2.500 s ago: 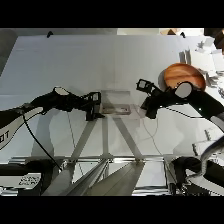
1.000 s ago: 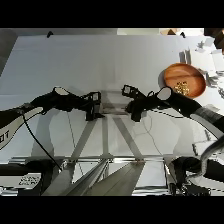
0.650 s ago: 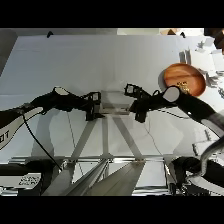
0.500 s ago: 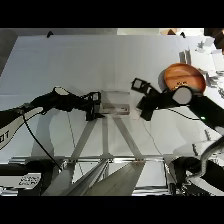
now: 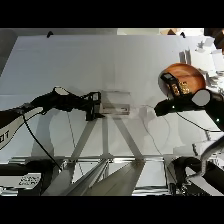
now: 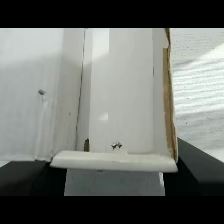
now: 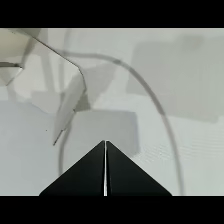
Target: Fold the box and place the chain.
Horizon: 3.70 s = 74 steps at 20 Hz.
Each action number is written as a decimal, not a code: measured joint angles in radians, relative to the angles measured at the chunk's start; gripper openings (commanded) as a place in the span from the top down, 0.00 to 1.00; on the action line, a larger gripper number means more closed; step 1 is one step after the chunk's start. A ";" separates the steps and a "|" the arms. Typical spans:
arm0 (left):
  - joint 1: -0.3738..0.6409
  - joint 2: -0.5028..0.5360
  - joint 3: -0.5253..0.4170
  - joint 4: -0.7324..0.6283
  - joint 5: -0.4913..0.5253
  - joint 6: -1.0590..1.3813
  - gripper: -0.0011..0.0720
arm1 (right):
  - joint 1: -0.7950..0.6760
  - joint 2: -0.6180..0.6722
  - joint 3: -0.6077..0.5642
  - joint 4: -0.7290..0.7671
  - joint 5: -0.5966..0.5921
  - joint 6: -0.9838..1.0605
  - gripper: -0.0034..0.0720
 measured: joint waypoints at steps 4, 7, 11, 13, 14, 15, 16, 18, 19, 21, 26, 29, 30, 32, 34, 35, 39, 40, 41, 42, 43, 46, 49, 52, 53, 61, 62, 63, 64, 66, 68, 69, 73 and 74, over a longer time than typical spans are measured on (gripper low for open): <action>0.000 0.000 0.000 0.000 0.000 0.000 0.52 | -0.026 -0.054 -0.089 0.151 -0.084 0.006 0.95; 0.000 0.000 0.000 0.000 0.000 0.000 0.52 | -0.008 -0.121 -0.121 0.335 -0.153 -0.062 0.95; 0.000 0.000 0.000 0.000 0.000 0.000 0.52 | 0.050 -0.203 -0.135 0.513 -0.220 -0.135 0.95; 0.000 0.000 0.000 0.000 0.000 0.000 0.52 | 0.071 -0.224 -0.137 0.600 -0.221 -0.180 0.95; 0.000 0.000 0.000 0.000 0.000 0.000 0.52 | 0.078 -0.230 -0.138 0.645 -0.212 -0.207 0.95; 0.000 0.000 0.000 0.000 0.000 0.000 0.52 | 0.082 -0.234 -0.139 0.683 -0.200 -0.230 0.95; 0.000 0.000 0.000 0.000 0.000 0.000 0.52 | 0.085 -0.237 -0.139 0.726 -0.184 -0.255 0.94; 0.000 0.000 0.000 0.000 0.000 0.000 0.52 | 0.090 -0.241 -0.139 0.799 -0.149 -0.295 0.92; 0.000 0.000 0.000 0.000 0.000 0.000 0.52 | 0.091 -0.242 -0.139 0.831 -0.133 -0.307 0.74; 0.000 0.000 0.000 0.001 -0.001 0.000 0.52 | 0.092 -0.243 -0.139 0.875 -0.114 -0.326 0.59; 0.000 0.000 0.000 0.001 -0.002 0.000 0.52 | 0.107 -0.244 -0.139 0.932 -0.103 -0.345 0.67; 0.000 0.000 0.000 0.001 -0.001 0.000 0.52 | 0.130 -0.244 -0.136 0.946 -0.108 -0.351 0.83; 0.000 0.000 0.000 0.001 0.000 0.001 0.52 | 0.137 -0.243 -0.134 0.940 -0.109 -0.351 0.86; 0.000 0.000 0.000 0.001 0.000 0.002 0.52 | 0.144 -0.235 -0.133 0.912 -0.117 -0.340 0.86; 0.000 0.000 0.000 0.001 0.000 0.002 0.52 | 0.148 -0.216 -0.132 0.875 -0.128 -0.319 0.86; -0.001 0.000 0.000 0.000 0.000 0.001 0.52 | 0.149 -0.200 -0.132 0.856 -0.137 -0.313 0.86; -0.001 0.000 0.000 -0.001 0.001 -0.001 0.52 | 0.150 -0.142 -0.131 0.798 -0.172 -0.278 0.80; -0.001 0.000 0.000 -0.001 0.000 -0.001 0.52 | 0.150 -0.135 -0.131 0.787 -0.178 -0.273 0.77; -0.001 0.000 0.000 -0.001 0.000 -0.001 0.52 | 0.150 -0.129 -0.132 0.776 -0.183 -0.268 0.64; -0.001 0.000 0.000 -0.001 0.000 -0.001 0.52 | 0.150 -0.125 -0.131 0.770 -0.187 -0.267 0.58; -0.001 0.000 0.000 -0.001 0.000 -0.001 0.52 | 0.150 -0.122 -0.131 0.763 -0.192 -0.265 0.52; -0.001 0.000 0.000 0.000 0.000 -0.001 0.52 | 0.151 -0.117 -0.132 0.754 -0.219 -0.261 0.50; -0.001 0.000 0.000 0.000 0.000 -0.001 0.52 | 0.177 -0.115 -0.131 0.750 -0.282 -0.260 0.50; -0.001 0.000 0.000 0.000 0.000 0.000 0.52 | 0.228 -0.115 -0.126 0.748 -0.352 -0.257 0.50; -0.001 0.000 0.000 0.000 0.000 0.000 0.52 | 0.245 -0.115 -0.124 0.748 -0.373 -0.257 0.50; -0.001 0.000 0.000 0.000 0.000 0.000 0.52 | 0.315 -0.119 -0.113 0.621 -0.468 -0.170 0.47; -0.001 0.000 0.000 0.000 0.000 0.000 0.52 | 0.318 -0.120 -0.109 0.576 -0.471 -0.132 0.37; -0.001 0.000 0.000 0.000 0.000 0.000 0.52 | 0.320 -0.120 -0.104 0.535 -0.473 -0.101 0.34; -0.001 0.000 0.000 0.000 0.000 0.000 0.52 | 0.322 -0.120 -0.097 0.492 -0.473 -0.065 0.34; -0.001 0.000 0.000 0.000 0.000 0.000 0.52 | 0.325 -0.124 -0.071 0.421 -0.463 -0.009 0.34; -0.001 0.000 0.000 0.000 0.000 0.000 0.52 | 0.325 -0.148 -0.031 0.358 -0.429 0.037 0.34; -0.001 0.000 0.000 0.000 0.000 0.000 0.52 | 0.327 -0.166 -0.010 0.329 -0.407 0.060 0.34; -0.001 0.000 0.000 0.000 0.000 0.000 0.52 | 0.357 -0.246 0.073 0.174 -0.352 0.209 0.35; -0.001 0.000 0.000 0.000 0.000 0.000 0.52 | 0.370 -0.260 0.091 0.124 -0.347 0.260 0.35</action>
